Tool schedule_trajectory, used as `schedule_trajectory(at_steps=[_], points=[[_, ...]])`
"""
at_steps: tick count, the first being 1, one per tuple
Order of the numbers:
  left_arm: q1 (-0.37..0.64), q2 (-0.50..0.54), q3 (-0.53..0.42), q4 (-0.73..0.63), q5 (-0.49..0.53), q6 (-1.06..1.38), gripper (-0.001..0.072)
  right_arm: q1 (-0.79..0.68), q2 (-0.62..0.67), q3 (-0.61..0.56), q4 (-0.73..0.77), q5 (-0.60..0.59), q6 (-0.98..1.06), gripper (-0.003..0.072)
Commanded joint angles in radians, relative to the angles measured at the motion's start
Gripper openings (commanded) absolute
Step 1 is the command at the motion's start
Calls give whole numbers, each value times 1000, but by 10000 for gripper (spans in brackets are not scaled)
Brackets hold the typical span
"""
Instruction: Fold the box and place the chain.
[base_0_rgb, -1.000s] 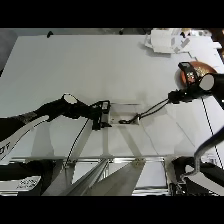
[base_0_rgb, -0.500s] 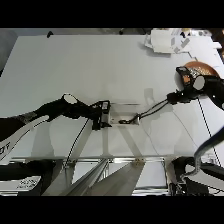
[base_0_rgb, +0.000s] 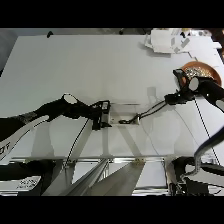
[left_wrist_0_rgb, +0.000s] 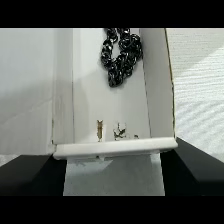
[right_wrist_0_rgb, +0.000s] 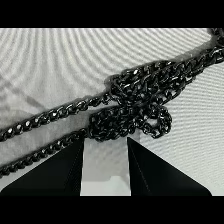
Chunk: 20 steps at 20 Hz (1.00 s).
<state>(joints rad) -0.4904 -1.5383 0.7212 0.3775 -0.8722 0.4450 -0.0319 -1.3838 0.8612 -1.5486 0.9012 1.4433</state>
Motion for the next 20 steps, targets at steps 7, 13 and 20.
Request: schedule_trajectory(at_steps=[7, 13, 20], points=[[0, 0, 0, 0, 0, 0, 136, 0, 6, 0, 0, -13, -4, 18], [1, 0, 0, 0, 0, 0, 136, 0, 274, 0, 18, 75, -13, 17], [1, 0, 0, 0, 0, 0, 136, 0, 639, 0, 395, 216, -168, 17]])
